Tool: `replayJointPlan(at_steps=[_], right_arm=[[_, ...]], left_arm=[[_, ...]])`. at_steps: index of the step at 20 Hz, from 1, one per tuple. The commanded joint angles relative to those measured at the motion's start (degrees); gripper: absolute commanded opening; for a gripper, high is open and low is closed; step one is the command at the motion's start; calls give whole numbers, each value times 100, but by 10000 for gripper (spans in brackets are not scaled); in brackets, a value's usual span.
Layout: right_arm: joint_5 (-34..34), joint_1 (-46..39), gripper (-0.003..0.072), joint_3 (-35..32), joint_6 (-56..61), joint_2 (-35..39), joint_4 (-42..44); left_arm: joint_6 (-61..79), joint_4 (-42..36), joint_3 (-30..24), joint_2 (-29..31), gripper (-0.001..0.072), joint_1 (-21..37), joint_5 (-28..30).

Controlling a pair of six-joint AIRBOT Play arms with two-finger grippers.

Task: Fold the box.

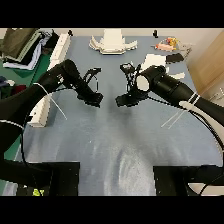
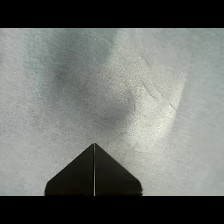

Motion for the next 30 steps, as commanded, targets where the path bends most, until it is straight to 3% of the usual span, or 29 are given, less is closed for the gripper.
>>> replayJointPlan(at_steps=[1,15,19,21,22,25,26,30], right_arm=[[2,7,9,7,0,-2,2],[-4,7,9,4,2,-2,11],[-46,7,9,-13,28,-22,542],[-20,-96,10,66,481,-52,393],[98,-310,51,258,579,-52,236],[310,-1587,399,1139,603,-79,173],[302,-2181,456,1456,568,-122,190],[278,-4492,456,2376,-173,-717,739]], left_arm=[[0,0,4,-4,14,-4,0],[-2,0,4,-4,15,-4,0],[-2,0,4,-4,15,-4,0],[-2,0,4,-4,15,-4,0],[-2,0,4,-4,14,-4,0],[-2,0,4,-4,15,-4,0],[-2,-2,4,-4,14,-4,0],[-2,-4,4,-4,15,-4,0]])
